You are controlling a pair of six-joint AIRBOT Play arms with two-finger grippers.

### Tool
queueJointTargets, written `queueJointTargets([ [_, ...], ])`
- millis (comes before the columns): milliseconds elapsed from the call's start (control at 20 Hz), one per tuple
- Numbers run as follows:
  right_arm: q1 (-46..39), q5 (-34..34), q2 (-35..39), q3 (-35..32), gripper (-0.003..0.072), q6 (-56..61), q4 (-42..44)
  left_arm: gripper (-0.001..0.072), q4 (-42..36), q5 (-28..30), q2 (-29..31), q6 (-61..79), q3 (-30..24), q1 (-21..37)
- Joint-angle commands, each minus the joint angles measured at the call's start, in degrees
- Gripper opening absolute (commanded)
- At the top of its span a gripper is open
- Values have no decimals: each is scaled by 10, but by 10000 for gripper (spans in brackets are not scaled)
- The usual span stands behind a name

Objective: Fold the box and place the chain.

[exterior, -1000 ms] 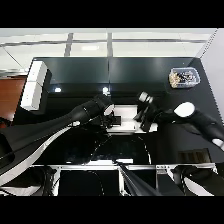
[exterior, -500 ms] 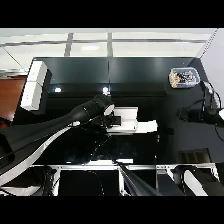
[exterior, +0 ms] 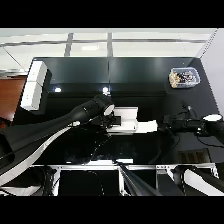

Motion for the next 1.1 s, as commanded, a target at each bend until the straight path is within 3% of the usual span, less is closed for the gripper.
queueJointTargets([
  [0,48,24,-38,-3,11,-65,54,25,0,0,0,0,0,0],
  [250,97,39,-38,31,17,-96,72,24,0,0,0,0,0,0],
  [300,101,52,-38,41,205,-96,72,24,0,0,0,0,0,0],
  [350,106,63,-38,51,521,-96,72,25,0,0,0,0,0,0],
  [400,113,76,-38,61,579,-96,72,25,0,0,0,0,0,0],
  [600,170,77,-38,87,577,-96,74,25,0,0,0,0,0,0],
  [650,188,71,-38,94,547,-93,74,25,0,0,0,0,0,0],
  [700,207,59,-38,103,456,-82,70,24,0,0,0,0,0,0],
  [750,222,45,-38,113,411,-63,54,25,0,0,0,0,0,0],
  [1050,299,5,-38,171,410,96,-76,25,0,0,0,0,0,0],
])
